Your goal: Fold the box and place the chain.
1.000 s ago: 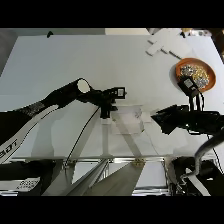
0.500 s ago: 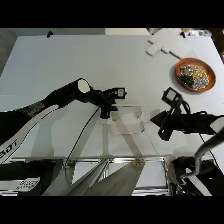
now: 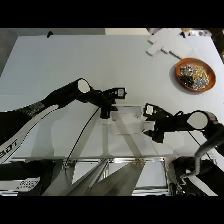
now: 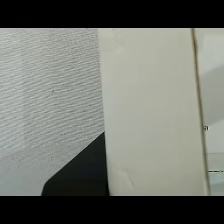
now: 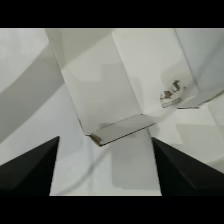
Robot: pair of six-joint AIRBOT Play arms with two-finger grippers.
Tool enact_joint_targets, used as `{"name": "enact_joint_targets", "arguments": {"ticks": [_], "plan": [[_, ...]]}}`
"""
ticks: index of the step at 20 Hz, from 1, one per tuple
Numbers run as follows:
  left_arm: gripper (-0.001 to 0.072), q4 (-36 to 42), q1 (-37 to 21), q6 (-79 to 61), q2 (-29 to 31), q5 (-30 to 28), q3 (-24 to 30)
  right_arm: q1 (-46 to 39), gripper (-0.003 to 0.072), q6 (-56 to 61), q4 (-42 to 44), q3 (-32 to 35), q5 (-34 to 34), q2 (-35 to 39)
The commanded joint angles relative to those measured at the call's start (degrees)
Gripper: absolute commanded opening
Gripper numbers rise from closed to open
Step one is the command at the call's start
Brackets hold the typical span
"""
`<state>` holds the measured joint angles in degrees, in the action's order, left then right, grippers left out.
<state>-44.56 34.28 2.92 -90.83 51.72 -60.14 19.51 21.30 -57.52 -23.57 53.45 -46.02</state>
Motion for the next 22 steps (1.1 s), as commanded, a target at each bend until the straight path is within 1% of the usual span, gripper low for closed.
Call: {"name": "enact_joint_targets", "arguments": {"ticks": [1, 3, 5, 8, 11, 14, 18, 21, 22], "plan": [[0.0012, 0.02, 0.02, -0.07, -0.04, -0.02, 0.02, 4.59, 0.0688, -2.21, -2.82, 5.62, -6.47, 1.57], [0.0011, 0.04, 0.02, -0.07, -0.04, -0.02, 0.02, 8.46, 0.0694, -4.9, -3.98, 10.03, -12.7, 4.31], [0.0012, 0.04, 0.02, -0.07, -0.04, -0.02, 0.02, 11.52, 0.0694, -6.58, -4.13, 12.26, -18.05, 6.05], [0.0012, 0.09, 0.02, -0.07, -0.04, -0.02, 0.02, 12.31, 0.0694, -6.14, -4.17, 12.31, -24.5, 5.05], [0.0012, 0.09, 0.02, -0.07, -0.04, -0.02, 0.02, 12.28, 0.0694, -6.19, -4.13, 12.28, -29.33, 2.43], [0.0012, 0.11, 0.02, -0.07, -0.04, -0.02, 0.02, 12.26, 0.0694, -6.67, -5.51, 11.85, -33.83, 2.32], [0.0011, 0.11, 0.02, -0.07, -0.04, -0.02, 0.02, 12.26, 0.0694, -6.88, -5.92, 10.32, -36.39, 2.32], [0.0011, 0.13, 0.02, -0.07, -0.04, -0.02, 0.02, 8.68, 0.0693, -8.31, -6.05, 8.55, -35.04, 2.32], [0.0011, 0.13, 0.02, -0.07, -0.04, -0.02, 0.02, 6.49, 0.0692, -8.37, -5.31, 7.54, -32.15, 2.23]]}}
